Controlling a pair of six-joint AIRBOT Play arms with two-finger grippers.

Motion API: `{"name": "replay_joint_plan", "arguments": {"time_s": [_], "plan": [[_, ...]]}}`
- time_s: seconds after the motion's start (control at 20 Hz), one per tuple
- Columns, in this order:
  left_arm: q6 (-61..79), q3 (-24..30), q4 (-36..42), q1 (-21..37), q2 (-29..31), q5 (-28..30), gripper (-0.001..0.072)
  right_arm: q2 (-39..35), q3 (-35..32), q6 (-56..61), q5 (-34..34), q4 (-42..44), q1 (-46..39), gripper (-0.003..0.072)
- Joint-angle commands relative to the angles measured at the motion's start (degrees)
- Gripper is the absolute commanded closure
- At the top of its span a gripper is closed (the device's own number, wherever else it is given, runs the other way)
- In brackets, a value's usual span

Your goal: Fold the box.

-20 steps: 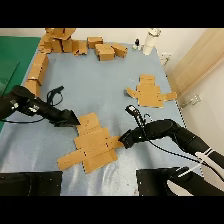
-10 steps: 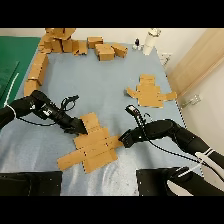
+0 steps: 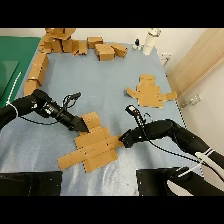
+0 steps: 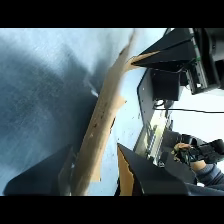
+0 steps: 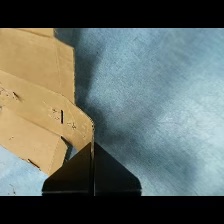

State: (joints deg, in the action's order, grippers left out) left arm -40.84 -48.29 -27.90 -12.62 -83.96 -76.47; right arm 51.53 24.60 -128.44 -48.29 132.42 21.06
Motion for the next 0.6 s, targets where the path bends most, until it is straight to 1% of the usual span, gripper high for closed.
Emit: {"name": "replay_joint_plan", "arguments": {"time_s": [0.0,0.05,0.1,0.15,0.35,0.5,0.55], "plan": [[1.05,-0.22,0.70,-0.02,-0.04,-0.48,0.0310,-0.04,-0.02,0.04,0.00,-0.17,0.02,0.0685],[1.07,-0.22,0.70,-0.02,-0.04,-0.48,0.0312,-0.04,-0.02,0.04,0.00,-0.17,0.02,0.0685],[1.49,-0.22,0.68,-0.02,-0.04,-0.57,0.0411,-0.04,-0.02,0.04,0.00,-0.20,0.02,0.0685],[2.10,-0.22,0.68,-0.02,-0.04,-0.68,0.0437,-0.04,-0.02,0.04,0.02,-0.17,0.02,0.0685],[2.29,-0.22,0.37,-0.04,-0.09,-0.76,0.0437,-0.04,-0.02,0.04,0.02,-0.17,0.00,0.0685],[2.40,-0.22,0.07,-0.04,-1.05,-2.03,0.0439,-0.04,-0.02,0.07,0.04,-0.17,0.00,0.0685],[2.54,-0.22,-0.11,-0.04,-1.49,-2.25,0.0489,-0.04,-0.02,0.04,0.04,-0.17,0.00,0.0685]]}}
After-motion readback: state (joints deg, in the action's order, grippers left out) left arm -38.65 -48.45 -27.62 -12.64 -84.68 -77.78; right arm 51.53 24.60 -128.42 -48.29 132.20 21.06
